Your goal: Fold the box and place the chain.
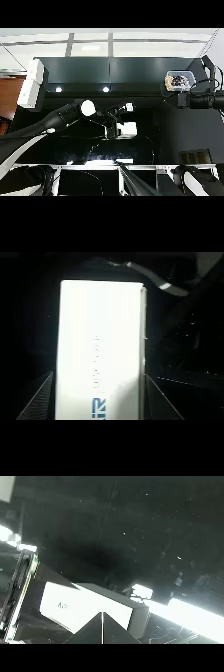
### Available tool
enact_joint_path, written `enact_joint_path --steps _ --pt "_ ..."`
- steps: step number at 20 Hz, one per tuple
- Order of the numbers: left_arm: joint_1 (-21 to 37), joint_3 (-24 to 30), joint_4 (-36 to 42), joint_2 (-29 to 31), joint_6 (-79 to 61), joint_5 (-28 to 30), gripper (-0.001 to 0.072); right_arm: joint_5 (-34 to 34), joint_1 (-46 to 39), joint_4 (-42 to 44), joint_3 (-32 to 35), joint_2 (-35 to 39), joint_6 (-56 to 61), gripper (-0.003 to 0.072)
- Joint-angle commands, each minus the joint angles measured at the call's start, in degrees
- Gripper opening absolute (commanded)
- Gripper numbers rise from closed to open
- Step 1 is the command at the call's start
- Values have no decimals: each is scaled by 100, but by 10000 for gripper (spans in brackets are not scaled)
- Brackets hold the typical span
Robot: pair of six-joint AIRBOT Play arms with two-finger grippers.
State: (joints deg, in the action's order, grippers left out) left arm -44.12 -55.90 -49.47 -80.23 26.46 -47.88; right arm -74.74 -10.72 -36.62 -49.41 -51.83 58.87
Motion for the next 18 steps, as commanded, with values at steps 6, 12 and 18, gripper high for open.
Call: enact_joint_path --steps 6,12,18 --pt "-9 -13 42 -72 -11 -188 708 42 0 -7 -4 7 2 12" --pt "-291 -13 -308 -120 -35 120 709 42 0 -7 -4 7 2 12" --pt "-345 -11 -404 -256 225 289 709 42 0 -7 -4 7 2 13"
